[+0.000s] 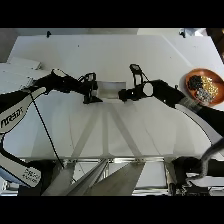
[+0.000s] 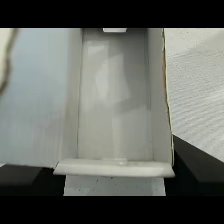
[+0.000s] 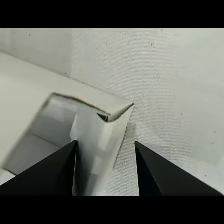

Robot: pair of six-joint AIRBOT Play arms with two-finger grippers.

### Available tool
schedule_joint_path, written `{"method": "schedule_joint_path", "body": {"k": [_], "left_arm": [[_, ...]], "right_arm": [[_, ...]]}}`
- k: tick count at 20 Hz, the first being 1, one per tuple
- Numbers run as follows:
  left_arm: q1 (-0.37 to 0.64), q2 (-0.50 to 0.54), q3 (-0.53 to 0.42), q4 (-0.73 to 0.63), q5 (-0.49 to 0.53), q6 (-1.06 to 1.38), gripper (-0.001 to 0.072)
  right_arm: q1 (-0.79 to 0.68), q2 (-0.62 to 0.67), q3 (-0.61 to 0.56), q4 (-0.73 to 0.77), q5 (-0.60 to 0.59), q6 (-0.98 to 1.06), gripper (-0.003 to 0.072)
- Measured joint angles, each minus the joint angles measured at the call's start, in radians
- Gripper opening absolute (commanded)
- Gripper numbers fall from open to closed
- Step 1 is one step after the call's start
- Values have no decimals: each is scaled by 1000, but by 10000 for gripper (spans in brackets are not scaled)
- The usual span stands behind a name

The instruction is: Fold the box and place the chain.

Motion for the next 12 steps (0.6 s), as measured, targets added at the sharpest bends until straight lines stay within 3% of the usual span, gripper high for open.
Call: {"method": "schedule_joint_path", "body": {"k": [4, 12], "left_arm": [[0, 0, 0, 0, 0, 0, 413], [0, 0, 0, 0, 0, 0, 413]], "right_arm": [[30, -43, 93, -180, 95, 127, 369], [92, -121, 214, -353, 233, 236, 355]]}}
